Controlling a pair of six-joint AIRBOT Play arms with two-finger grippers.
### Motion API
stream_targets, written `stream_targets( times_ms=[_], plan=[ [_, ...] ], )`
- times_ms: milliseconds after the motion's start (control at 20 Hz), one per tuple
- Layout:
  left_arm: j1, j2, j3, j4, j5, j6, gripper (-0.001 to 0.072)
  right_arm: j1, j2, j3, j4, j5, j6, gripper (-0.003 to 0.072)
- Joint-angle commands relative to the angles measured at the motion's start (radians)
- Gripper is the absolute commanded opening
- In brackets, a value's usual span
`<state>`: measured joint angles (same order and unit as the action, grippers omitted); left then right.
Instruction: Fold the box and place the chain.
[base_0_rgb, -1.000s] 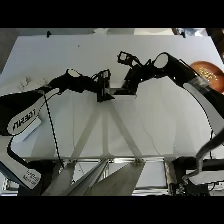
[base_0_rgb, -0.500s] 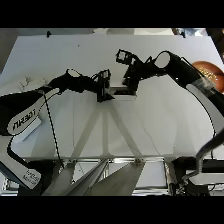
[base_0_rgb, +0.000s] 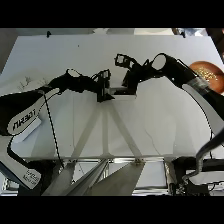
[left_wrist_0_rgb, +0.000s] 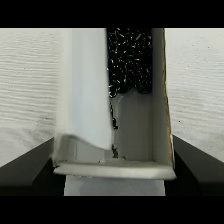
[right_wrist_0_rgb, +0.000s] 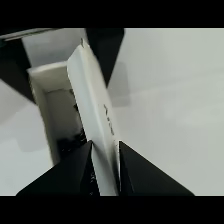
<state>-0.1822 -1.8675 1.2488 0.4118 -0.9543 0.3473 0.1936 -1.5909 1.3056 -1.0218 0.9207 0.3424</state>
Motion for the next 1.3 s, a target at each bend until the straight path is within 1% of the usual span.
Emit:
stream_targets(
  times_ms=[0, 200, 450, 800, 900, 950, 1000, 1250],
  plan=[
    [0.000, 0.001, 0.000, 0.000, 0.000, 0.000, 0.0280, 0.000, -0.001, 0.000, -0.003, 0.115, 0.002, 0.0158],
    [0.000, 0.001, 0.000, 0.000, 0.000, 0.000, 0.0280, 0.000, -0.002, 0.000, -0.002, 0.127, 0.032, 0.0161],
    [0.000, 0.001, 0.000, 0.000, 0.000, 0.000, 0.0280, 0.002, -0.007, -0.003, -0.003, 0.068, 0.080, 0.0160],
    [0.000, 0.001, 0.000, 0.000, 0.000, 0.000, 0.0280, 0.058, -0.056, -0.013, -0.054, 0.070, 0.106, 0.0166],
    [0.000, 0.001, 0.000, 0.000, 0.000, 0.000, 0.0280, 0.059, -0.056, -0.013, -0.055, 0.073, 0.107, 0.0244],
    [0.000, 0.001, 0.000, 0.000, 0.000, 0.000, 0.0280, 0.059, -0.056, -0.013, -0.055, 0.075, 0.107, 0.0321],
    [0.000, 0.001, 0.000, 0.000, 0.000, 0.000, 0.0280, 0.059, -0.054, -0.013, -0.055, 0.076, 0.114, 0.0380],
    [0.000, 0.001, 0.000, 0.000, 0.000, 0.000, 0.0280, 0.058, -0.014, -0.012, -0.055, 0.071, 0.125, 0.0382]
  ],
)
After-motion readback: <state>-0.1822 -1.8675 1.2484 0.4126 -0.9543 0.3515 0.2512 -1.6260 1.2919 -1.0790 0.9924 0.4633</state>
